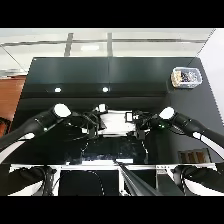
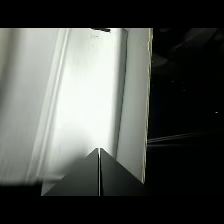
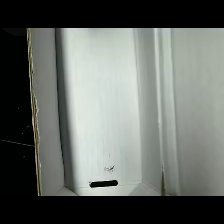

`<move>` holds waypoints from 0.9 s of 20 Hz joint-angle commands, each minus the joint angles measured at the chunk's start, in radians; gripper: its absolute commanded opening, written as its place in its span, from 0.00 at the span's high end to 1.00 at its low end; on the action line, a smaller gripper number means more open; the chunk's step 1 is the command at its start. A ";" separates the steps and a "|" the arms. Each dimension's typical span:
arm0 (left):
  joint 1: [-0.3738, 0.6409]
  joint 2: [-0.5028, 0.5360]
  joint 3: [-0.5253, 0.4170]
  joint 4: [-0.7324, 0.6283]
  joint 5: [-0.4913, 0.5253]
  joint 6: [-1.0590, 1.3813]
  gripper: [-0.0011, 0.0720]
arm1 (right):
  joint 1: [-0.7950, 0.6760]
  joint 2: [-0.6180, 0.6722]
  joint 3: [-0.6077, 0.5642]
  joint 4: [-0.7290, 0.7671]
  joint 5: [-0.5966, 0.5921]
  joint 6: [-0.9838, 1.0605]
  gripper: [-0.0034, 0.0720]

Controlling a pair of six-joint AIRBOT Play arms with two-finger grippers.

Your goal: Fold the box and place the chain.

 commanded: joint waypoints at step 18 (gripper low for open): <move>0.472 -0.077 -0.209 -0.155 -0.190 -0.887 0.95 | 0.001 -0.001 0.000 0.000 0.001 0.001 0.48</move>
